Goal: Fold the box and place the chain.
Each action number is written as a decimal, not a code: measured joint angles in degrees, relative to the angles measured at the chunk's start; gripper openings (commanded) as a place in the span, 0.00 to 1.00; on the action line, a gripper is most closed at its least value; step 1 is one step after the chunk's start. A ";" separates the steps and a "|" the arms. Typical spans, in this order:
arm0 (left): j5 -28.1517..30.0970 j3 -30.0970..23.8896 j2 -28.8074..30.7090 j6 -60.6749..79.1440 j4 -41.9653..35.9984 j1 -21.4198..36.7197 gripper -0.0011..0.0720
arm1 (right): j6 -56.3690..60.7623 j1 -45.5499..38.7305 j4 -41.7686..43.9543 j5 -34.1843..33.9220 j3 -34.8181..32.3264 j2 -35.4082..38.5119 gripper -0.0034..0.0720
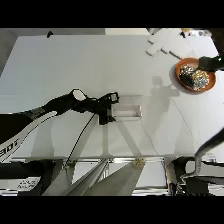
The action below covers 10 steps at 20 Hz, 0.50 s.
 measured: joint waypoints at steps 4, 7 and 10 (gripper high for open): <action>0.00 0.00 0.00 -0.02 0.00 0.00 0.03 | -2.38 0.42 7.98 7.48 0.00 7.63 0.06; 0.00 0.00 0.00 0.00 0.00 0.00 0.03 | -2.95 2.75 10.99 11.87 0.00 12.63 0.06; 0.00 0.00 0.00 -0.02 0.00 0.00 0.03 | -3.37 7.61 12.63 16.00 -0.02 16.68 0.06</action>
